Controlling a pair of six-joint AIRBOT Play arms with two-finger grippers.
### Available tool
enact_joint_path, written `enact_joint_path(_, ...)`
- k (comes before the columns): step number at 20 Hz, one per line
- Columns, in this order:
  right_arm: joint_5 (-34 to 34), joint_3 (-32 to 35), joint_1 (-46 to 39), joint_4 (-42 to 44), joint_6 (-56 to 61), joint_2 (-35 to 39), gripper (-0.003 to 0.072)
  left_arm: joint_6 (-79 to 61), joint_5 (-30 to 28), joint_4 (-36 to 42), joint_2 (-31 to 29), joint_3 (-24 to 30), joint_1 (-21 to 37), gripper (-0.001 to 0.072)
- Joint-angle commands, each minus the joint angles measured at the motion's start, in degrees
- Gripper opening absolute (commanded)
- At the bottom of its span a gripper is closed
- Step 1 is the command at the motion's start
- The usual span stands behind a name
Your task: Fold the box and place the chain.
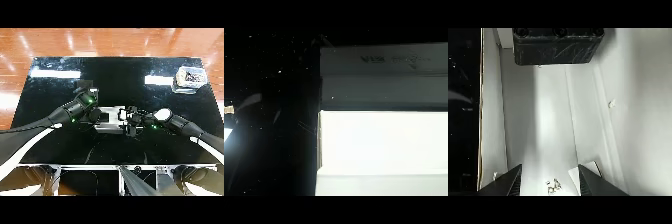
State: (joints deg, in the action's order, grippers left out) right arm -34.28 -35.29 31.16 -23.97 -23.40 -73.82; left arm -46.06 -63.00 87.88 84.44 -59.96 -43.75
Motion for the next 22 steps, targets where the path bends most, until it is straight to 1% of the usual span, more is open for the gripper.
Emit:
enact_joint_path(1,0.0,0.0,0.0,0.0,0.0,0.0,0.0454,0.0,-0.2,-0.2,0.0,0.0,0.0,0.0019)
enact_joint_path(2,0.0,0.0,0.0,-0.1,0.0,0.0,0.0328,0.0,-0.2,-0.2,0.0,0.0,0.0,0.0019)
enact_joint_path(3,0.0,0.0,0.0,-0.1,0.0,0.0,0.0254,0.0,-0.2,-0.2,0.0,0.0,0.0,0.002)
enact_joint_path(8,0.0,0.0,0.0,0.0,0.3,0.0,0.0242,0.0,-0.2,-0.2,0.0,0.0,0.0,0.0019)
enact_joint_path(9,0.0,0.0,-0.2,0.0,0.5,0.0,0.023,0.0,-0.2,-0.2,0.0,0.0,0.0,0.0019)
enact_joint_path(10,0.0,0.0,-0.7,0.0,1.2,0.1,0.0015,0.0,-0.2,-0.2,0.0,0.0,0.0,0.0019)
enact_joint_path(14,-1.5,0.0,-3.0,0.0,3.7,1.2,0.0028,0.0,-0.2,-0.2,0.0,0.0,0.0,0.0019)
enact_joint_path(17,-3.0,0.0,-5.6,-0.1,7.5,4.9,0.0028,0.0,-0.2,-0.2,0.0,0.0,0.0,0.002)
enact_joint_path(20,-8.4,0.0,-10.1,-0.3,12.5,8.9,0.0028,0.0,-0.2,-0.2,0.0,0.0,0.0,0.0019)
enact_joint_path(21,-11.0,0.0,-12.0,-0.3,15.8,9.8,0.0028,0.0,-0.2,-0.2,0.0,0.0,0.0,0.0019)
enact_joint_path(22,-13.3,0.0,-14.0,-0.3,22.6,10.2,0.0028,0.0,-0.2,-0.2,0.0,0.0,0.0,0.0019)
